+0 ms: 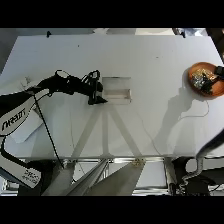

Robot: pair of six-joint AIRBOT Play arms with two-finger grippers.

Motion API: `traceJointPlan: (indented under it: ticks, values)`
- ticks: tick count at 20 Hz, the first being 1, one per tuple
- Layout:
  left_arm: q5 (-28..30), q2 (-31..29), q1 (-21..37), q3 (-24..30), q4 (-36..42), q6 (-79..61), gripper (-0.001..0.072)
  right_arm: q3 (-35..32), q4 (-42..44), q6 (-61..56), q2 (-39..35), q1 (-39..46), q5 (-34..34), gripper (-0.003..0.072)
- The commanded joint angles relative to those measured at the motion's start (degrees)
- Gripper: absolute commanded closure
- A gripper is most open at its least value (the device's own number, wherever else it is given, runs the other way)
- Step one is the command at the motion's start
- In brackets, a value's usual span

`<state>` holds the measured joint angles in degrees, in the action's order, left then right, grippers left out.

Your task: Fold the box and place the chain.

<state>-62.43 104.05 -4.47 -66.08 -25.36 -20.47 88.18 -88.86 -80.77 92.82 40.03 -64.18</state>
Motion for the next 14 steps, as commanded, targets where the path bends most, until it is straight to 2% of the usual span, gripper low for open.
traceJointPlan:
  ticks: [1,9,14]
  values:
    - [0.0,0.0,0.0,0.0,0.0,0.0,0.0328,0.1,0.2,1.1,-6.0,-2.6,-4.1,0.0672]
    - [0.0,0.0,0.0,0.0,0.0,0.0,0.0328,0.1,0.2,4.4,-9.7,-16.4,-20.1,0.0673]
    - [0.0,0.0,0.0,0.0,0.0,0.0,0.0328,0.1,-0.2,4.7,-9.7,-30.9,-21.3,0.0673]
